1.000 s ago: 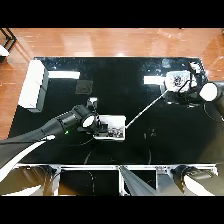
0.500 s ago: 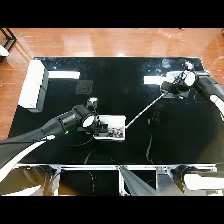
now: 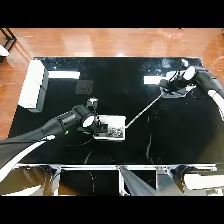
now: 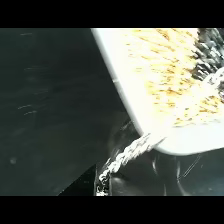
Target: Fold the box and place the chain.
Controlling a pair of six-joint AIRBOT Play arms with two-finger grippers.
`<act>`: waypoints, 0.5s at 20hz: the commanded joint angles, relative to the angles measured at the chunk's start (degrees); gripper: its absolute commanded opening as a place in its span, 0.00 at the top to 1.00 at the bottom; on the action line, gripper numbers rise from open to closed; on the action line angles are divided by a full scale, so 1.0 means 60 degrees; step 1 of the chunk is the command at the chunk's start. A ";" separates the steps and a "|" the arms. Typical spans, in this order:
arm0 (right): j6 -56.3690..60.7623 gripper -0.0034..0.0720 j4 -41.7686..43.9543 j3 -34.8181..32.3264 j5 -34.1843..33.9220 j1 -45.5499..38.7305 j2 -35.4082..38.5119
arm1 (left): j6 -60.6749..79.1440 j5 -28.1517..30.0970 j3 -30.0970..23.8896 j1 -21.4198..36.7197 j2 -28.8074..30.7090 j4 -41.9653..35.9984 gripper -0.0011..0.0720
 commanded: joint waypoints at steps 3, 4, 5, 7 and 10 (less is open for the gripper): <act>-0.2361 0.93 0.0554 0.0036 0.1446 -0.0007 0.3275 | 0.0007 -0.0106 -0.0004 0.0007 0.0000 0.0076 0.95; -0.2685 0.93 0.0729 0.0036 0.2014 -0.0007 0.3985 | 0.0007 -0.0106 -0.0004 0.0007 0.0000 0.0102 0.95; -0.2914 0.93 0.0980 0.0036 0.2586 -0.0007 0.4608 | 0.0007 -0.0102 -0.0004 0.0007 0.0000 0.0124 0.95; -0.3136 0.93 0.1621 0.0036 0.3541 -0.0004 0.5719 | 0.0007 -0.0102 -0.0004 0.0007 0.0000 0.0146 0.95; -0.3162 0.93 0.2830 0.0036 0.4197 0.0011 0.6954 | 0.0007 -0.0106 -0.0004 0.0007 0.0000 0.0146 0.95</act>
